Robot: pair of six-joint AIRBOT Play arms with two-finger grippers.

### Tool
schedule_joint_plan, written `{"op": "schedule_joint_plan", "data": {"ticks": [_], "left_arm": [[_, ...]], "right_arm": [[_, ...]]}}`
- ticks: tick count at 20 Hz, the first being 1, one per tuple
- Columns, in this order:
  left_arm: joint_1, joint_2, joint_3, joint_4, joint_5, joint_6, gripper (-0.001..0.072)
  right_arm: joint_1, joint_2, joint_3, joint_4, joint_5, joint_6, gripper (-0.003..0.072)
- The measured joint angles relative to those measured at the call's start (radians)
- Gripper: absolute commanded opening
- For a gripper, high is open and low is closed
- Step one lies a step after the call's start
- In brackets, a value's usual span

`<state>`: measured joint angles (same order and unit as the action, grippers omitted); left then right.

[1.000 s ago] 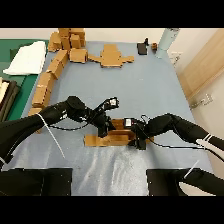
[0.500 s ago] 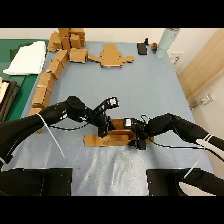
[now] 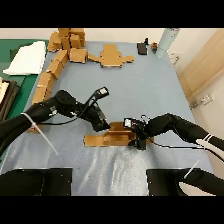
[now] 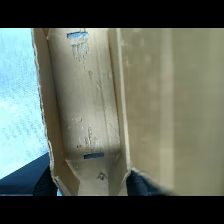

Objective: Fold the box.

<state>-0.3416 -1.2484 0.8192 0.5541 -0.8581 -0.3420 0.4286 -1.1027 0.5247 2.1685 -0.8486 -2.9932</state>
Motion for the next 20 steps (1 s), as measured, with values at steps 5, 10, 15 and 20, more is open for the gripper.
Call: {"op": "schedule_joint_plan", "data": {"ticks": [5, 10, 15, 20], "left_arm": [[0.024, 0.066, 0.0, 0.14, -0.233, -0.549, 0.0013], [-0.048, 0.05, 0.008, -0.069, -0.223, -0.716, 0.0013], [-0.067, -0.088, 0.084, -0.155, -0.089, -0.734, 0.0011], [-0.07, -0.249, 0.18, -0.057, -0.037, -0.809, 0.0011]], "right_arm": [[0.0, 0.0, 0.0, 0.0, 0.0, 0.0, 0.0497], [0.0, 0.0, 0.0, 0.0, 0.001, 0.0, 0.0497], [0.0, 0.0, 0.0, 0.0, 0.001, 0.0, 0.0497], [0.0, 0.0, 0.0, 0.0, 0.002, 0.0, 0.0497]]}}
